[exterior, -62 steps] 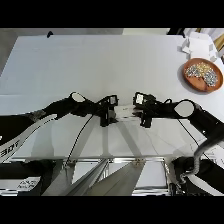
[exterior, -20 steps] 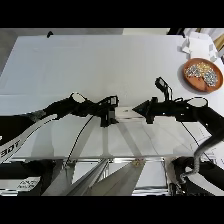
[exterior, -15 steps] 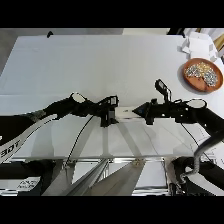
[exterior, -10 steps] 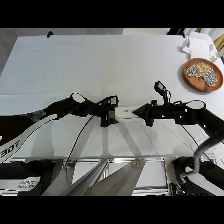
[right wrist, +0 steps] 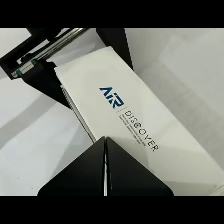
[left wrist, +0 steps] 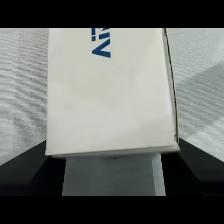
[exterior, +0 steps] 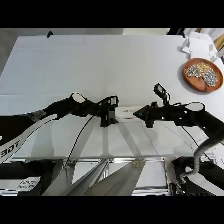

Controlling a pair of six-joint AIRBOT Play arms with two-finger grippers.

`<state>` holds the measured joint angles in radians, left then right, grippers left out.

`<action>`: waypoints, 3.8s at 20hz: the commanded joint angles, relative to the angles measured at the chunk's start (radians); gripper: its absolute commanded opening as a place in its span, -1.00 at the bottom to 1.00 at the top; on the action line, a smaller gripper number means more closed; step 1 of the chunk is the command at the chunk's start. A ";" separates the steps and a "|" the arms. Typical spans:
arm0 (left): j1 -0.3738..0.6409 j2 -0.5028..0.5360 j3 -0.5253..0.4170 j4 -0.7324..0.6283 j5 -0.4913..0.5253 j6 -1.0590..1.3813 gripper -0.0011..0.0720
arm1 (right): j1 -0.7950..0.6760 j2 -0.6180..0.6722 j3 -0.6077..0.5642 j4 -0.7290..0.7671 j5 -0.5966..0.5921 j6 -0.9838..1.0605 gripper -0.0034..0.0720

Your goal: Fold the box and place the chain.

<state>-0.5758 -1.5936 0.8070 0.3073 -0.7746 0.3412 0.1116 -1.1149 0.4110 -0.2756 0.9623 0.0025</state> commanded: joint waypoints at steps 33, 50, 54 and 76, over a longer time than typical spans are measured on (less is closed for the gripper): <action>0.001 0.000 0.000 0.000 0.000 -0.001 -0.74 | 0.281 0.002 -0.024 0.276 -0.204 -0.162 -0.88; 0.001 0.000 0.000 0.000 0.000 -0.001 -0.74 | 0.346 -0.079 0.058 0.257 -0.276 -0.131 -0.88; 0.001 0.000 0.000 0.000 0.000 -0.001 -0.74 | 0.346 -0.080 0.058 0.148 -0.324 -0.051 -0.88; 0.001 0.000 0.000 0.000 -0.001 -0.002 -0.74 | 0.347 0.136 0.243 -0.397 -0.320 0.507 -0.88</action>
<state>-0.5751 -1.5936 0.8066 0.3061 -0.7776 0.3370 0.4866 -1.0512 0.5789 -0.5007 0.5793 0.2665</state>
